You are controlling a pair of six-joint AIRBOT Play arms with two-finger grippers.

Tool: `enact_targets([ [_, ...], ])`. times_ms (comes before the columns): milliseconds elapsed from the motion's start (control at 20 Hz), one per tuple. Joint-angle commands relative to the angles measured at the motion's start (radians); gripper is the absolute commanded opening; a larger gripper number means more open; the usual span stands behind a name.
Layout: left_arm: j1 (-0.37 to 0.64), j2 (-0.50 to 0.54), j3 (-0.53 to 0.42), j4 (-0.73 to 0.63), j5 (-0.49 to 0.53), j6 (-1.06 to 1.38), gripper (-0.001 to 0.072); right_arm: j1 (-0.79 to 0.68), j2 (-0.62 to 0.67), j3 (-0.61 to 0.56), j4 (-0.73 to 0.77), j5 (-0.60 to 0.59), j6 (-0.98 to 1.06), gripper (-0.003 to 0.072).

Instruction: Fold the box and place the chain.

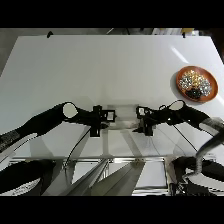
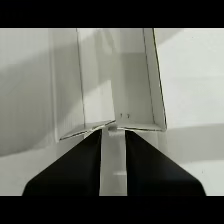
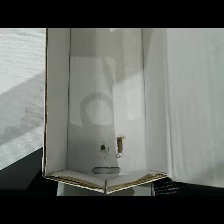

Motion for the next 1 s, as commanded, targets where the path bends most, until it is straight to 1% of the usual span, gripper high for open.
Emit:
enact_targets([
  [0, -0.032, -0.021, 0.0, -0.063, 0.045, 0.003, 0.0151, 0.001, 0.0, 0.0, 0.0, 0.0, 0.0, 0.0397],
  [100, -0.051, -0.04, 0.0, -0.077, 0.063, 0.002, 0.0151, 0.001, 0.0, 0.0, 0.0, 0.0, 0.0, 0.0397],
  [250, -0.061, -0.047, 0.0, -0.076, 0.064, -0.003, 0.0158, 0.001, 0.0, 0.0, 0.0, 0.0, 0.0, 0.0397],
  [300, -0.062, -0.047, 0.0, -0.076, 0.064, -0.004, 0.022, 0.001, 0.0, 0.0, 0.0, 0.0, 0.0, 0.0397],
  [350, -0.063, -0.047, 0.0, -0.076, 0.066, -0.005, 0.0306, 0.001, 0.0, 0.0, 0.0, 0.0, 0.0, 0.0397],
  [500, -0.063, -0.047, 0.0, -0.073, 0.068, -0.044, 0.0428, 0.001, 0.0, 0.0, 0.0, 0.0, 0.0, 0.0397],
  [550, -0.062, -0.047, 0.0, -0.073, 0.068, -0.057, 0.0448, 0.001, 0.0, 0.0, 0.0, 0.0, 0.0, 0.0397],
  [650, -0.062, -0.045, 0.0, -0.072, 0.068, -0.093, 0.0512, 0.001, 0.0, 0.0, 0.0, 0.0, 0.0, 0.0397],
  [750, -0.061, -0.036, 0.0, -0.063, 0.068, -0.193, 0.0505, 0.001, 0.0, 0.0, 0.0, 0.0, 0.0, 0.0397],
  [850, -0.054, -0.014, 0.0, -0.027, 0.059, -0.315, 0.0466, 0.001, 0.0, 0.0, 0.0, 0.0, 0.0, 0.0397],
  [950, -0.045, 0.034, 0.0, 0.035, 0.029, -0.431, 0.0328, 0.001, 0.0, 0.0, 0.0, 0.0, 0.0, 0.0397],
])
